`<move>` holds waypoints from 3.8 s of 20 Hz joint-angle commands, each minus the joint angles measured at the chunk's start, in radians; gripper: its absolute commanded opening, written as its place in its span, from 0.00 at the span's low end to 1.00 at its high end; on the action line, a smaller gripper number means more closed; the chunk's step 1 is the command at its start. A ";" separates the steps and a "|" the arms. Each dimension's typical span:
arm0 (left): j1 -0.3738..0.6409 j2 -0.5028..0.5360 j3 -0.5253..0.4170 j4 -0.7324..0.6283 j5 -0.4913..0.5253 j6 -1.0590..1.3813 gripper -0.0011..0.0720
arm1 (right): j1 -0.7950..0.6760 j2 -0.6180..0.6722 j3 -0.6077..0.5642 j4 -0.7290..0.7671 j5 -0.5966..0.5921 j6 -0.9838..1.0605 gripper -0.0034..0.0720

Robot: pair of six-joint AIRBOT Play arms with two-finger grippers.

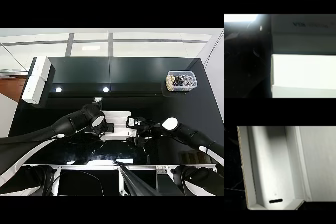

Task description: Fold the box and place the chain.

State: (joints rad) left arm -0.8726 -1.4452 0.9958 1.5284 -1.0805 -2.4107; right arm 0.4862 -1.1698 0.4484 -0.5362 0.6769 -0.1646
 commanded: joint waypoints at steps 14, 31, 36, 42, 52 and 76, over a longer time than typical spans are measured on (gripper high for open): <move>0.001 0.003 0.000 0.001 -0.010 0.076 0.06 | 0.003 0.108 0.002 -0.249 0.090 0.060 0.97; 0.000 0.003 0.000 0.000 -0.005 0.075 0.06 | 0.021 0.108 0.002 -0.098 0.046 0.227 0.44; 0.000 0.003 0.000 0.000 -0.002 0.073 0.06 | 0.085 0.107 0.002 -0.090 -0.027 0.252 0.44; 0.000 0.003 0.000 0.000 -0.001 0.072 0.06 | 0.096 0.107 0.002 -0.073 -0.060 0.255 0.44; 0.000 0.003 0.000 0.000 -0.001 0.072 0.06 | 0.095 0.107 0.002 -0.073 -0.061 0.255 0.55; 0.001 0.003 0.000 0.013 -0.002 0.038 0.05 | -0.033 0.181 0.020 -0.189 0.061 0.571 0.09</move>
State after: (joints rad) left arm -0.8726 -1.4425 0.9955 1.5276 -1.0771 -2.3566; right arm 0.5228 -1.0267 0.4568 -0.6453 0.6258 0.2092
